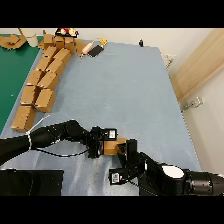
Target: Fold the box.
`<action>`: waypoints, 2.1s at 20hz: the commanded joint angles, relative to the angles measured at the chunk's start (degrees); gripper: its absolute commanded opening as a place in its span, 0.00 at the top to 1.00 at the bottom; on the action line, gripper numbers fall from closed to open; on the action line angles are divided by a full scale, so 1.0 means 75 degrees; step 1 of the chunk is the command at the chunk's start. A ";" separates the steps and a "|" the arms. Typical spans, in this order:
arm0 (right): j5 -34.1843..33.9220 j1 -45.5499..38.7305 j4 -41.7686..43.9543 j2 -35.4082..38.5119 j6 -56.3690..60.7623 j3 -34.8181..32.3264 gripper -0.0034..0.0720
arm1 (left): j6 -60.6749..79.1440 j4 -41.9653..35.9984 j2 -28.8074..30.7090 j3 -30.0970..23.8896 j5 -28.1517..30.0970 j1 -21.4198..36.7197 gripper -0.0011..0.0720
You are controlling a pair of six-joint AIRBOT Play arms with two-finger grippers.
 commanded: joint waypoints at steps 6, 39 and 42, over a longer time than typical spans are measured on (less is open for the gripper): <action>0.0020 -0.0146 0.0300 -0.0015 0.0087 -0.0012 0.35 | -0.0003 0.0003 0.0003 0.0000 0.0009 0.0003 0.29; 0.0251 -0.0356 0.0262 -0.0344 0.0087 0.0376 0.83 | -0.0003 0.0000 0.0003 0.0000 0.0009 0.0003 0.29; 0.0318 -0.0356 0.0364 -0.0516 0.0087 0.0376 0.83 | -0.0003 0.0003 0.0003 0.0000 0.0006 0.0003 0.29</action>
